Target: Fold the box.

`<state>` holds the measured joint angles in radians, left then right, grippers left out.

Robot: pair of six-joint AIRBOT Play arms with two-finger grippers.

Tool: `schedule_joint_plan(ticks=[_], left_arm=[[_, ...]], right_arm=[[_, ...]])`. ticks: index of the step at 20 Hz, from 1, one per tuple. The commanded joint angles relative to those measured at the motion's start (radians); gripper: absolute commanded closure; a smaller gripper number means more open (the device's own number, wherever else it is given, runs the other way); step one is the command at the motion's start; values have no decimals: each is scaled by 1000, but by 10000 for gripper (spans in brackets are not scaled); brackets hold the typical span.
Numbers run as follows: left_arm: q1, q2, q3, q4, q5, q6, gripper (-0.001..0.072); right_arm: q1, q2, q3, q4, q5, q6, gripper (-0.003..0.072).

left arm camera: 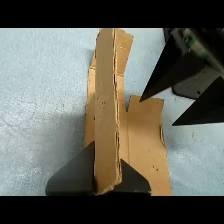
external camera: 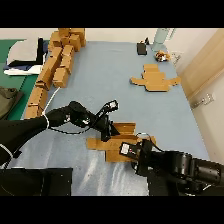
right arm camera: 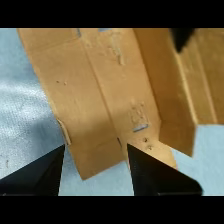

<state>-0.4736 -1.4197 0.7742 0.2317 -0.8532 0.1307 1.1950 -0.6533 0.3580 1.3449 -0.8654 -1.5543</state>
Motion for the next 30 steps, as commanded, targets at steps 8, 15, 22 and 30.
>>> schedule_joint_plan(ticks=[8, 15, 22, 30], left_arm=[[0, 0, 0, 0, 0, 0, 695], [0, 0, 0, 0, 0, 0, 695], [0, 0, 0, 0, 0, 0, 695], [0, 0, 0, 0, 0, 0, 695]], right_arm=[[10, -58, -8, 40, 53, -134, 99], [10, -118, -8, -39, 58, -134, 99], [10, -66, -6, -85, 61, -133, 99], [7, -45, -6, -174, 109, 81, 99]])
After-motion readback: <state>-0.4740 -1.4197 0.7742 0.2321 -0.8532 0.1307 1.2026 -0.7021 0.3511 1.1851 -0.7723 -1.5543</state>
